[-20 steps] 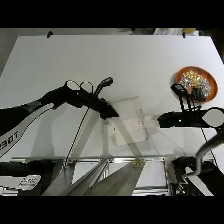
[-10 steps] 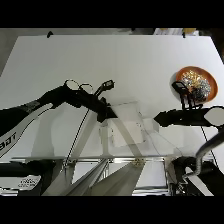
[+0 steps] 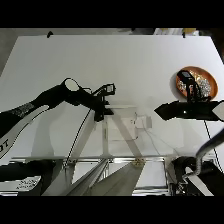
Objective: Fold the box and place the chain.
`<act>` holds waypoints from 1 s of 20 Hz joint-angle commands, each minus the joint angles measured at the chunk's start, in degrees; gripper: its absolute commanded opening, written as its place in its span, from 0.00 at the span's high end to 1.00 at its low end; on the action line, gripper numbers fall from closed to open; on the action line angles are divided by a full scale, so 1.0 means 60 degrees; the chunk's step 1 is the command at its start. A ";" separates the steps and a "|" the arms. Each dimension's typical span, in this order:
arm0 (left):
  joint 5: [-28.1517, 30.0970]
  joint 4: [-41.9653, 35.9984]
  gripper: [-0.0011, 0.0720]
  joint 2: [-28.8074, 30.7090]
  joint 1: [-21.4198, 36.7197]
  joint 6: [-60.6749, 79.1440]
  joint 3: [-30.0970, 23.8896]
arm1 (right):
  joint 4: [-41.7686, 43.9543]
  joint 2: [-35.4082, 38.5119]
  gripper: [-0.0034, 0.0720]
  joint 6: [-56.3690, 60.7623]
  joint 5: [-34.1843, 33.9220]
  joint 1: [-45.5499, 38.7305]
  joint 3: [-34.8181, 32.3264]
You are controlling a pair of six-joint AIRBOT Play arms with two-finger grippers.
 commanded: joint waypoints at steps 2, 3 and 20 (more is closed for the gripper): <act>0.1166 0.0200 0.98 0.0026 -0.0321 0.0517 0.0007 | 0.0004 0.0007 0.47 -0.0463 -0.0004 0.0007 0.0073; 0.1239 0.0189 0.98 0.0026 -0.0339 0.0514 0.0007 | -0.0004 0.0007 0.47 -0.0463 0.0000 0.0007 0.0073; 0.1202 0.0193 0.97 -0.0382 -0.0331 0.0361 0.0007 | -0.0331 0.0007 0.48 -0.1009 0.0007 0.0007 0.0069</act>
